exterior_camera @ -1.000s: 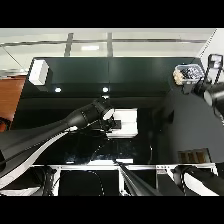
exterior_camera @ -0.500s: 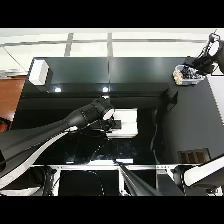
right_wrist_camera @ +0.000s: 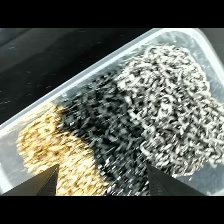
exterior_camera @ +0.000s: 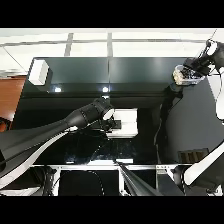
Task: Fold the box and place the chain.
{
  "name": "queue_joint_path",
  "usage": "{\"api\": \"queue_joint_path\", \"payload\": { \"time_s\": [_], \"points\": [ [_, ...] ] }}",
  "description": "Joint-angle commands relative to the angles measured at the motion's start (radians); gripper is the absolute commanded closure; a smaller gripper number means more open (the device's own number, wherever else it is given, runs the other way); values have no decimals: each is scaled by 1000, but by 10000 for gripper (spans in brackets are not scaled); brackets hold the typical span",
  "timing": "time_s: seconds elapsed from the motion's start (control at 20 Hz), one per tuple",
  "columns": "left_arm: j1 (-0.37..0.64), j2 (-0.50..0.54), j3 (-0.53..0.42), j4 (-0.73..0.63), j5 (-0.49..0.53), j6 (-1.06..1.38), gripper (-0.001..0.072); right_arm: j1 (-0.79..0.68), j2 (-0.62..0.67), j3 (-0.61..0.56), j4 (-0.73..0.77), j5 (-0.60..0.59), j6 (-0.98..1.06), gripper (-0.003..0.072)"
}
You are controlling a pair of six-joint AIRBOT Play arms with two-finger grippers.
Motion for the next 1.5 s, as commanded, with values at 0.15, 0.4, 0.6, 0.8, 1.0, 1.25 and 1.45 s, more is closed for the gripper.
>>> {"api": "queue_joint_path", "payload": {
  "time_s": [0.15, 0.4, 0.6, 0.8, 1.0, 1.25, 1.45],
  "points": [
    [1, 0, 0, 0, 0, 0, 681, -17, -34, 8, -7, -93, 28, 142],
    [1, 0, 0, 0, 0, 0, 681, -17, -48, 9, -15, -31, 29, 581],
    [1, 0, 0, 0, 0, 0, 681, -17, -29, 45, -16, 35, 24, 668],
    [1, 0, 0, 0, 0, 0, 681, -17, 39, 45, -16, 36, -2, 668],
    [1, 0, 0, 0, 0, 0, 681, -17, 101, 45, -16, 35, -16, 668],
    [1, 0, 0, 0, 0, 0, 681, -17, 237, 45, 11, 52, -114, 669],
    [1, 0, 0, 0, 0, 0, 681, -42, 408, 44, 208, 76, -186, 668]
  ]
}}
